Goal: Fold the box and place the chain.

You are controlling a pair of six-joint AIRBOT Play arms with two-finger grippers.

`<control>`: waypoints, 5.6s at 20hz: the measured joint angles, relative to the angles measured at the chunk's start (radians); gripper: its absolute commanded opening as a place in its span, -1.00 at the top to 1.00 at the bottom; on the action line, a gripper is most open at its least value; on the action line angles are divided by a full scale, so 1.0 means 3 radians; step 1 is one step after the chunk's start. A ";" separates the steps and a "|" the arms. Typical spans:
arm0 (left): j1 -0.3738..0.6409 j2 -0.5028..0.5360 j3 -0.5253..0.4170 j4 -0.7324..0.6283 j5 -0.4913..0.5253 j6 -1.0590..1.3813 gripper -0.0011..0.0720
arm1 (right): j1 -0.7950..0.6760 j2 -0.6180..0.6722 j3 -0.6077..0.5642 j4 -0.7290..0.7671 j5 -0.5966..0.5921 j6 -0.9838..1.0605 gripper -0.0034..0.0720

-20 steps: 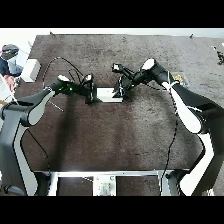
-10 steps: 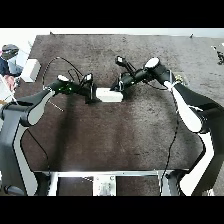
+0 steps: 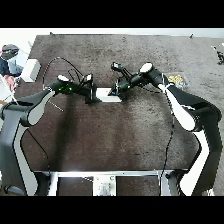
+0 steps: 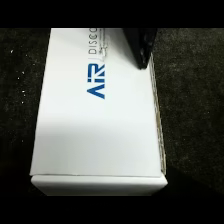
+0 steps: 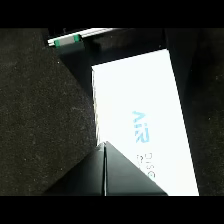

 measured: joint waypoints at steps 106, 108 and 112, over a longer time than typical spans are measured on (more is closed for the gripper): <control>0.3166 0.2636 -0.3077 0.0458 0.2022 -0.1759 0.94 | -0.0707 0.5606 -0.5001 0.0462 -0.3944 0.0896 0.88; 0.3166 0.2614 -0.3077 0.0455 0.2045 -0.1712 -0.10 | -0.0707 0.5606 -0.5001 0.0462 -0.3944 0.0896 0.88; 0.3168 0.2612 -0.3071 0.0455 0.2080 -0.1685 -1.00 | -0.0707 0.5606 -0.5001 0.0462 -0.3946 0.0896 0.88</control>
